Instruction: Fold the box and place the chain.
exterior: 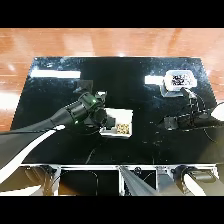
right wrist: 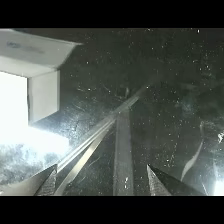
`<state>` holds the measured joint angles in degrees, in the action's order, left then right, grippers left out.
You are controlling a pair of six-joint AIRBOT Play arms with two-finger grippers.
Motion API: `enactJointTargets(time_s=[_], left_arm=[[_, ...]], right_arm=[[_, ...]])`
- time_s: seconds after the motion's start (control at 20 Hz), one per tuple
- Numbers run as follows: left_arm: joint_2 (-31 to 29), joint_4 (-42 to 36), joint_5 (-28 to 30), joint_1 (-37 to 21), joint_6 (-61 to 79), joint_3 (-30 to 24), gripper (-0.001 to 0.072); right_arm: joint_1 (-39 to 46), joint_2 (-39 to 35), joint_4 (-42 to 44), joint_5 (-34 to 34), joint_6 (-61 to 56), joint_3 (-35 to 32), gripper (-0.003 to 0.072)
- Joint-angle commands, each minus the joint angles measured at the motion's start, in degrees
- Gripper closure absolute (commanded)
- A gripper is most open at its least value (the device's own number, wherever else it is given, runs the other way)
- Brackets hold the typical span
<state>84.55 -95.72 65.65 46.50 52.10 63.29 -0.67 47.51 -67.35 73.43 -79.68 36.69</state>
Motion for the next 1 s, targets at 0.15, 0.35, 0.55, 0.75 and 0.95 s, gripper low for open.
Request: enactJointTargets(time_s=[0.15, 0.35, 0.55, 0.75, 0.95], left_arm=[[-2.7, 0.6, 11.5, -0.4, 9.9, 4.3, 0.0146], [-12.2, 5.4, 15.6, -1.6, 21.5, 0.2, 0.0146], [-26.1, 7.7, 14.7, -14.1, 21.6, -13.0, 0.0145], [-40.2, -9.7, 0.1, -30.5, 23.7, -25.9, 0.0145], [-42.2, -17.7, 0.2, -33.4, 30.2, -28.7, 0.0146]], right_arm=[[-1.3, 0.1, 0.0, -6.0, 1.5, 0.9, 0.0033], [-1.4, 5.6, 0.1, -7.2, 1.4, 10.4, 0.0033], [-3.5, 18.6, 2.8, -6.7, 3.7, 24.5, 0.0033], [-13.9, 36.3, -1.2, -7.6, 3.6, 40.0, 0.0033], [-23.8, 47.6, 2.5, -0.2, 16.0, 49.6, 0.0033]])
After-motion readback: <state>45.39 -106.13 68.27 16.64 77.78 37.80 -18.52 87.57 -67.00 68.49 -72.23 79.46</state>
